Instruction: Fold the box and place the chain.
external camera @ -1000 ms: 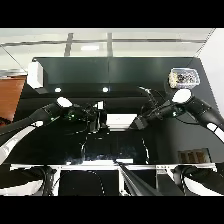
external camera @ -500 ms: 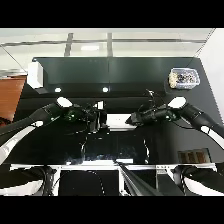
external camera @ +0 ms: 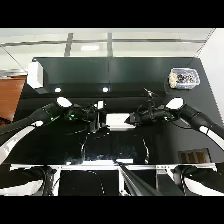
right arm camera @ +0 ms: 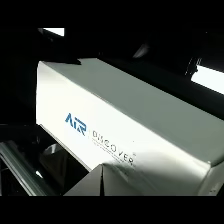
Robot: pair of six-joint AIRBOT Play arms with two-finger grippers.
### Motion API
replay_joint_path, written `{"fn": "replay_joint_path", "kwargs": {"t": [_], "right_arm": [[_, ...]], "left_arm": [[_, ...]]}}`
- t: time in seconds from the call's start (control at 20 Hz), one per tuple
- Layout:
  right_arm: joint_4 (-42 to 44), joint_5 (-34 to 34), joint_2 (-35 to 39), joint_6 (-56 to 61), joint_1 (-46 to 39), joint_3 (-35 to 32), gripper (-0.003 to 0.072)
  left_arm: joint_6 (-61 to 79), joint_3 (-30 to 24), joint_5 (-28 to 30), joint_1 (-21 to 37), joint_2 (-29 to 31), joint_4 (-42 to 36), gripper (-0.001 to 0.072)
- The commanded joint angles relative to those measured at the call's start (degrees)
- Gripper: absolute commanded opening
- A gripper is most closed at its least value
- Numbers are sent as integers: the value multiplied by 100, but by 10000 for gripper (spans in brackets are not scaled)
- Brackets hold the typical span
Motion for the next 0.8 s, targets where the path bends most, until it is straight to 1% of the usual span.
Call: {"fn": "replay_joint_path", "kwargs": {"t": [0.0,0.1,0.2,0.3,0.35,0.4,0.45,0.6,0.65,0.75], "right_arm": [[-68,719,269,-214,-223,293,11],[-431,1596,664,-271,-586,741,11],[-1123,2184,1189,-151,-1067,1032,11],[-1952,2433,1762,278,-1585,1043,11],[-2315,2564,1991,514,-1797,1043,11],[-2579,2704,2194,673,-1998,1043,11],[-2710,2820,2356,730,-2170,1043,11],[-2758,2990,2625,752,-2485,1043,11],[-2758,3014,2632,754,-2514,1036,11],[-2730,2837,2632,758,-2509,911,11]], "left_arm": [[-2,4,-15,2,-4,-11,487],[-9,4,-13,4,-4,-15,487],[-13,4,-15,4,-2,-17,487],[-369,31,-15,7,20,0,488],[-619,72,-17,13,57,59,510],[-750,120,-13,11,138,234,679],[-780,162,-17,9,229,431,720],[-1565,282,-166,15,649,1169,720],[-1954,310,-264,15,793,1279,717],[-2542,356,-463,-9,988,1078,717]]}}
